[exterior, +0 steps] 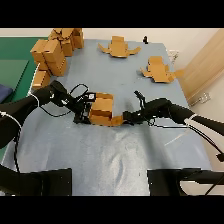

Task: Fold the box.

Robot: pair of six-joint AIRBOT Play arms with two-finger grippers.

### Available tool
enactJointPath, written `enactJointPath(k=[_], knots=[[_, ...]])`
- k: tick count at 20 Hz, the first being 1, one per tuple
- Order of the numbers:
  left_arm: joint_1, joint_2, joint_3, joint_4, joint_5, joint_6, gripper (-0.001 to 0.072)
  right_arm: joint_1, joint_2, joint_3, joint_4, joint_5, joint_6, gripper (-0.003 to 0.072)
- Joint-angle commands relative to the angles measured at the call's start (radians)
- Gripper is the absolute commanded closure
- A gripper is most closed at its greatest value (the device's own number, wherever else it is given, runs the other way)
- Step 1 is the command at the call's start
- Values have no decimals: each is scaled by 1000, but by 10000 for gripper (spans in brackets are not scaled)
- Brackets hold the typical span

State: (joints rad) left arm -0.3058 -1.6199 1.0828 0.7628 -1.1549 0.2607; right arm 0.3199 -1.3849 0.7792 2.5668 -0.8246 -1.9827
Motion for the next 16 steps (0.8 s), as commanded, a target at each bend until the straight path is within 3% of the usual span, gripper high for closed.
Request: enactJointPath(k=[1,2,3,16], knots=[[0,0,0,0,0,0,693,23,6,27,127,-34,-62,634],[0,0,0,0,0,0,693,23,5,31,135,-50,-62,488],[0,0,0,0,0,0,693,23,5,32,139,-63,-61,444],[0,0,0,0,0,0,693,48,-16,87,169,-23,-18,444]])
